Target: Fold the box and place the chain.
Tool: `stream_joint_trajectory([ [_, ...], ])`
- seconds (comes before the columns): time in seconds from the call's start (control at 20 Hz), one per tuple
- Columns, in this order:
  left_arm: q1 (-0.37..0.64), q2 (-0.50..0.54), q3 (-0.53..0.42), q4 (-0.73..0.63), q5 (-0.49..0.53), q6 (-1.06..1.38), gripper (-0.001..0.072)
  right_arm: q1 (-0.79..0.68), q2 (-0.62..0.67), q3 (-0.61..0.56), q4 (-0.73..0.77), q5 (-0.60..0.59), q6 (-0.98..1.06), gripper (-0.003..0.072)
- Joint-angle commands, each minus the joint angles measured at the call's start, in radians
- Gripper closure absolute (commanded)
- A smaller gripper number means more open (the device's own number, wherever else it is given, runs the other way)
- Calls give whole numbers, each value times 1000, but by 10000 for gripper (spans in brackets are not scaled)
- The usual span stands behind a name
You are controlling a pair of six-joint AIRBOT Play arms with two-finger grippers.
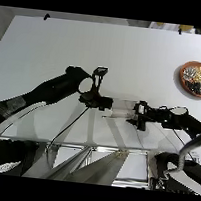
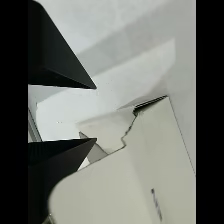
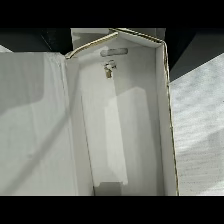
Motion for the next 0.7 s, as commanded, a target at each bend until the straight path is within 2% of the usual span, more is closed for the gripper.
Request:
stream_joint_trajectory([
  [0.0, -21, -53, 22, 17, -26, -89, 360, 0, 1, 0, 0, 0, 0, 330],
  [0.2, -49, -104, 23, 14, 0, -137, 360, 0, 1, 0, 0, 0, 0, 330],
  [0.45, -55, -112, 23, 14, 66, -209, 361, 0, 1, 0, 0, 0, 0, 330],
  [0.65, -55, -137, 29, 10, 31, -254, 361, 0, 1, 0, 0, 0, 0, 330],
])
